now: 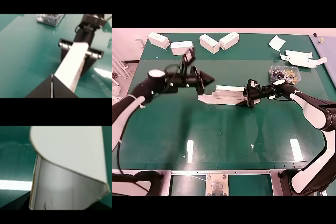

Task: Fold the box and place the chain.

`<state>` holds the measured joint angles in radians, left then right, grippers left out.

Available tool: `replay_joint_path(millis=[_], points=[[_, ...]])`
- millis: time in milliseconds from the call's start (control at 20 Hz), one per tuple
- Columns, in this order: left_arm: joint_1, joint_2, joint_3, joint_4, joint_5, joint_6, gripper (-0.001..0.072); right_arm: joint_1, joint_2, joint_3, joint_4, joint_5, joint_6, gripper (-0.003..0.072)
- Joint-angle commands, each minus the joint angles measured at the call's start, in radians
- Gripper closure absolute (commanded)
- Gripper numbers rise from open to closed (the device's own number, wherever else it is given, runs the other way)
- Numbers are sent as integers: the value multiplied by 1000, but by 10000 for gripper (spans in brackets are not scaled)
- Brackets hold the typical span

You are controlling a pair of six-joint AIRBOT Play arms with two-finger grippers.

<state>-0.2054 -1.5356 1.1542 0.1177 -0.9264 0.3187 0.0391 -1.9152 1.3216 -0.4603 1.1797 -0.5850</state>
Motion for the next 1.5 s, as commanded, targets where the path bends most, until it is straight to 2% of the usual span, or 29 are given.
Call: replay_joint_path(millis=[0,150,500,1150,1300,1450], points=[[-29,41,-166,-38,-4,238,695,1,0,0,0,0,0,105],[11,38,-179,-32,-109,229,693,1,0,0,0,0,0,105],[-2,-52,-157,-23,-122,214,691,1,0,0,0,0,0,105],[-2,-307,221,33,-104,192,690,1,0,0,0,0,0,105],[-14,-336,261,32,-101,183,690,1,0,0,0,0,0,105],[-43,-336,269,37,-39,212,689,1,0,0,0,0,0,105]])
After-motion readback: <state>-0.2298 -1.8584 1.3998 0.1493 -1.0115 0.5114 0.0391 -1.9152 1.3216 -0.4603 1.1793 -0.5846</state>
